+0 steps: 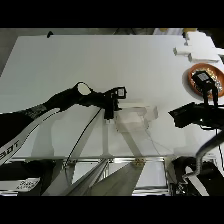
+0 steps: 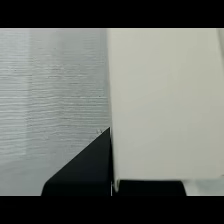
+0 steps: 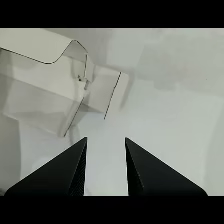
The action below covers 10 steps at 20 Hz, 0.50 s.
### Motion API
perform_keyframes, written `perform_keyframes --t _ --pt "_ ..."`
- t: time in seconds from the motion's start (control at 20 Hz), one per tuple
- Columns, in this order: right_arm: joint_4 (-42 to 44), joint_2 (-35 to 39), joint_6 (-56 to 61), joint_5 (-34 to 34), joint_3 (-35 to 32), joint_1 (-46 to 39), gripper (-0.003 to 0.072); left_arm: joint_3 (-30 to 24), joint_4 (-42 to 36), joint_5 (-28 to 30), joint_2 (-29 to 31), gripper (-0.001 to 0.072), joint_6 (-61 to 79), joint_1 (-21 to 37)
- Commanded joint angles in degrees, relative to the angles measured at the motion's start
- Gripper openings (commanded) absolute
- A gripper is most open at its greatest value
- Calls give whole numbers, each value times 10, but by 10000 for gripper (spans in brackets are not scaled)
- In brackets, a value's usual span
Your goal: Fold the box and place the chain.
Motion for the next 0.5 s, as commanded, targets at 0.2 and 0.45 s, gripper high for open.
perform_keyframes --t 0.2,0.45 --pt "-1 0 -5 0 0 0 239 0 12 2 -3 6 7 -1" --pt "-1 0 -5 0 0 0 239 0 12 2 -2 12 7 0"
